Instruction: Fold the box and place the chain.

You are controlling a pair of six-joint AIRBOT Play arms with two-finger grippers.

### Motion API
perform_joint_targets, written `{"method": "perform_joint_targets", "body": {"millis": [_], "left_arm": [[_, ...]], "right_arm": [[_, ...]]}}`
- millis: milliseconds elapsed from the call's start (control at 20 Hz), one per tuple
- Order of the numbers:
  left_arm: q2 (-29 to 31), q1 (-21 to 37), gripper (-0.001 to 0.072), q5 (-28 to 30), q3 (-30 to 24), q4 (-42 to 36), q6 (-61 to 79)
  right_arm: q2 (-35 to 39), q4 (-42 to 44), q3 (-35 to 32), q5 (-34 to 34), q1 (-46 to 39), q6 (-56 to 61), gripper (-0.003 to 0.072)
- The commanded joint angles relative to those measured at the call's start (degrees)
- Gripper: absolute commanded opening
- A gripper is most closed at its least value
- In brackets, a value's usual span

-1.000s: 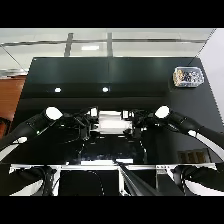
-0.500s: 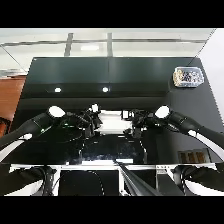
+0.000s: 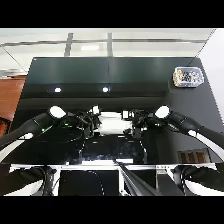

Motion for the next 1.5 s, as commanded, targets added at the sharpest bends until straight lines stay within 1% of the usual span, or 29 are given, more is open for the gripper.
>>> {"method": "perform_joint_targets", "body": {"millis": [0,50,100,200,250,400,550,650,700,750,800,850,950,1000,1050,1100,1200,1300,1450], "left_arm": [[0.0,0.0,0.0567,0.6,0.0,0.7,-0.1],[0.0,0.0,0.0409,0.5,0.0,0.7,-0.2],[0.0,0.0,0.0217,0.5,0.0,0.7,-0.6],[0.4,0.3,0.0065,0.5,0.1,1.1,-1.4],[1.3,0.9,0.0029,0.3,0.1,2.5,-3.5],[6.7,4.8,0.0029,-0.4,0.4,11.3,-17.6],[14.2,11.3,0.0029,-5.7,0.3,20.5,-28.4],[17.9,17.1,0.0029,-7.7,0.3,25.3,-44.3],[18.3,20.4,0.0028,-8.4,0.3,27.4,-53.9],[17.9,24.1,0.0028,-9.9,0.3,29.3,-63.5],[16.4,28.1,0.0029,-13.0,0.3,29.2,-71.3],[14.1,31.9,0.0028,-17.1,0.3,26.8,-75.7],[7.0,38.4,0.0029,-27.2,0.2,16.6,-74.9],[3.0,40.2,0.0028,-30.8,0.2,11.5,-72.0],[-0.3,40.7,0.0027,-32.1,0.3,8.2,-69.7],[-3.2,40.3,0.0027,-31.9,0.3,6.4,-68.0],[-6.9,38.2,0.0027,-28.6,0.3,5.4,-67.6],[-8.6,34.6,0.0026,-24.3,0.3,5.1,-67.8],[-9.4,27.7,0.0027,-22.2,0.9,3.3,-67.6]], "right_arm": [[0.0,0.0,0.0,0.0,0.0,0.1,0.0016],[0.0,0.0,0.0,0.0,0.0,0.1,0.0015],[0.0,0.0,0.0,0.0,0.0,0.0,0.0015],[0.0,0.0,0.0,0.0,0.0,0.0,0.0015],[0.0,0.0,0.0,0.0,0.0,0.0,0.0015],[0.0,0.0,0.0,0.0,0.0,0.0,0.0015],[0.0,0.0,0.0,0.0,0.0,0.1,0.0015],[0.0,0.0,0.0,0.0,0.0,0.0,0.0015],[0.0,0.0,0.0,0.0,0.0,0.0,0.0016],[0.0,0.0,0.0,0.0,0.0,0.0,0.0015],[0.0,0.0,0.0,0.0,0.0,0.1,0.0015],[0.0,0.0,0.0,0.0,0.0,0.0,0.0015],[0.0,0.0,0.0,0.0,0.0,0.1,0.0015],[0.0,0.0,0.0,0.0,0.0,0.0,0.0015],[0.0,0.0,0.0,0.0,0.0,0.0,0.0015],[0.0,0.0,0.0,0.0,0.0,0.1,0.0015],[0.0,0.0,0.0,0.0,0.0,0.0,0.0015],[0.0,0.0,0.0,0.0,0.0,0.0,0.0015],[0.0,0.0,0.0,0.0,0.0,0.1,0.0015]]}}
